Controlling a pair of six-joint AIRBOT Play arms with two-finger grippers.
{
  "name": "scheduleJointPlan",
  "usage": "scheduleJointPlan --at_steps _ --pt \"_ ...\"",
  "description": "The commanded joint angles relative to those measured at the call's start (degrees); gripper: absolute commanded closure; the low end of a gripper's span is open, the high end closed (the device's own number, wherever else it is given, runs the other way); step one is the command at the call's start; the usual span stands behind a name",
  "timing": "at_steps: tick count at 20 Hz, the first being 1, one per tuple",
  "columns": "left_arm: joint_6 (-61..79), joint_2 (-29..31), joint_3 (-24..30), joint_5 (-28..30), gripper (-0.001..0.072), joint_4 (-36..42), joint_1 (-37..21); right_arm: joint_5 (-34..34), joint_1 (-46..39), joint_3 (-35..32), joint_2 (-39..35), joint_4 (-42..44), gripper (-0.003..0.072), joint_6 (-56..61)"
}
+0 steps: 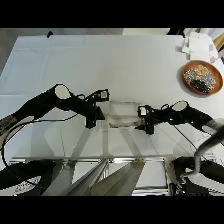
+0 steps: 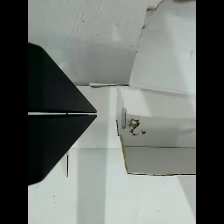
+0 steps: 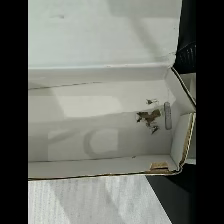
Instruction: Fold the box and place the chain.
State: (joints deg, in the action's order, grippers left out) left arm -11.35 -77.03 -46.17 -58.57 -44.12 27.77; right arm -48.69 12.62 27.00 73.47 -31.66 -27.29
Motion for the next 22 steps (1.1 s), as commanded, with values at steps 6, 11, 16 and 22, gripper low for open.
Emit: scheduleJointPlan --at_steps 6,11,16,22 --pt "1.27 -0.74 2.64 1.81 0.0691 -4.85 -0.09 0.00 0.00 0.02 -0.02 0.04 0.0327 0.00" --pt "1.49 -1.11 2.64 6.10 0.0410 -4.76 0.00 0.00 0.00 0.02 -0.02 0.02 0.0327 0.00" --pt "12.28 -1.14 2.64 6.49 0.0412 -4.02 0.33 0.00 0.00 0.02 -0.02 0.02 0.0327 0.00" --pt "19.08 -3.37 2.64 7.06 0.0412 -2.67 1.42 0.00 0.00 0.02 -0.02 0.02 0.0327 0.00"
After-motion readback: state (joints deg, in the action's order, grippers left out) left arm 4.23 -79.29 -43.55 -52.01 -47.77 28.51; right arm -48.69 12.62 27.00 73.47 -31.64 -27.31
